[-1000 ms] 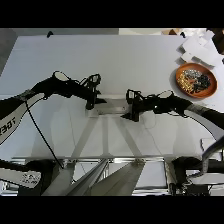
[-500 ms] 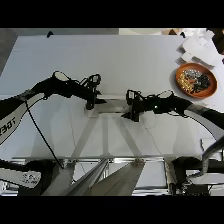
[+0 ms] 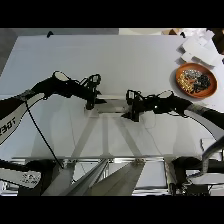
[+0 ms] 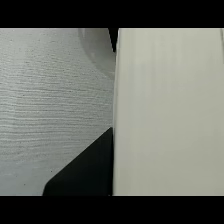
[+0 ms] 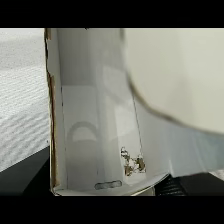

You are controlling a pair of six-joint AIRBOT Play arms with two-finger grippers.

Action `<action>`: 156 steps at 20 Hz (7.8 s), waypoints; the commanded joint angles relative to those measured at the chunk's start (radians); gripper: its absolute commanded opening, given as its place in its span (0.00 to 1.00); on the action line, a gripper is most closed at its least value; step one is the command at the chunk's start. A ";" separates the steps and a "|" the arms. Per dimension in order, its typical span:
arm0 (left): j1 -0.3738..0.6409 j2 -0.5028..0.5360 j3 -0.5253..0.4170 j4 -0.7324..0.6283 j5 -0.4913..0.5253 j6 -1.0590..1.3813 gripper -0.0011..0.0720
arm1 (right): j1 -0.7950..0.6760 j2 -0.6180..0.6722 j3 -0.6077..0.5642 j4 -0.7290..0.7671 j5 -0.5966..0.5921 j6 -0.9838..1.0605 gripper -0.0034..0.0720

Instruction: Fold the box and place the chain.

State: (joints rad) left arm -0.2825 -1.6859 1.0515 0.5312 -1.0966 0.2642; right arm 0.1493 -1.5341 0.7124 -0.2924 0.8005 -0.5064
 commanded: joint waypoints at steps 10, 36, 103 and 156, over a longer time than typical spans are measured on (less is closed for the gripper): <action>0.000 0.000 0.000 0.000 -0.008 -0.002 0.05 | 0.000 0.000 0.000 0.001 0.000 0.000 0.73; 0.001 0.232 -0.003 0.046 -0.056 -0.336 0.02 | 0.000 0.000 0.000 0.001 0.000 0.000 0.73; 0.113 0.174 -0.164 0.082 -0.013 0.144 0.54 | 0.000 0.000 0.000 0.001 0.000 0.000 0.73; 0.054 0.100 -0.164 -0.082 0.049 0.221 0.62 | 0.000 0.000 0.000 0.001 0.000 0.000 0.73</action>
State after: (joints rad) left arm -0.2276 -1.5856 0.8871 0.4522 -1.0473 0.5148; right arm 0.1490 -1.5341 0.7124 -0.2913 0.7990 -0.5056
